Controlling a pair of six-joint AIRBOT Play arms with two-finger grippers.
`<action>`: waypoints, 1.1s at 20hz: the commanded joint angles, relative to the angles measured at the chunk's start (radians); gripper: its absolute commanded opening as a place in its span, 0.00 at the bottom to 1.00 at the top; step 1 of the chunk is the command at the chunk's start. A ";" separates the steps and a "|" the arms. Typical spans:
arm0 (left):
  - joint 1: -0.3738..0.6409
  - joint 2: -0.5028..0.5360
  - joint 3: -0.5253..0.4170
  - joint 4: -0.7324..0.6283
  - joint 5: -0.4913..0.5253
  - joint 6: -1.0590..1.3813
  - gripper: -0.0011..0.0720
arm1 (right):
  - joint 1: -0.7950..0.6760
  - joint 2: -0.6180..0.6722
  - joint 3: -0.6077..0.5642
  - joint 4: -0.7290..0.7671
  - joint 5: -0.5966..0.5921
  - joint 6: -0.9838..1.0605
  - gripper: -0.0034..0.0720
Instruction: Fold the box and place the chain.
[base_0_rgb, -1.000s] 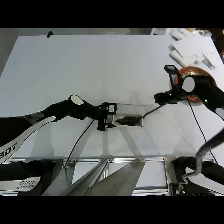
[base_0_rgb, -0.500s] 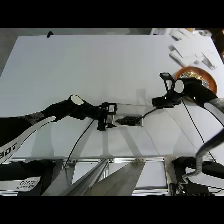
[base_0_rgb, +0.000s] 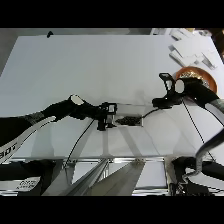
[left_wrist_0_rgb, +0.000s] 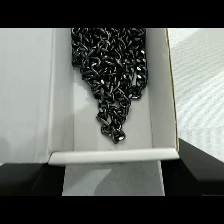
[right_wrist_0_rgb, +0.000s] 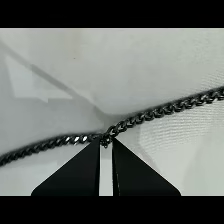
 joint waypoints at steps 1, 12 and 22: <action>0.001 0.001 0.000 0.000 0.000 0.000 0.44 | 0.020 0.105 0.000 0.002 0.050 -0.036 0.06; 0.001 0.001 0.000 0.000 0.000 0.000 0.44 | 0.242 0.550 0.000 0.254 0.148 -0.035 0.06; 0.001 0.001 0.000 0.000 0.000 0.000 0.44 | 0.418 0.543 -0.001 0.346 -0.011 -0.023 0.07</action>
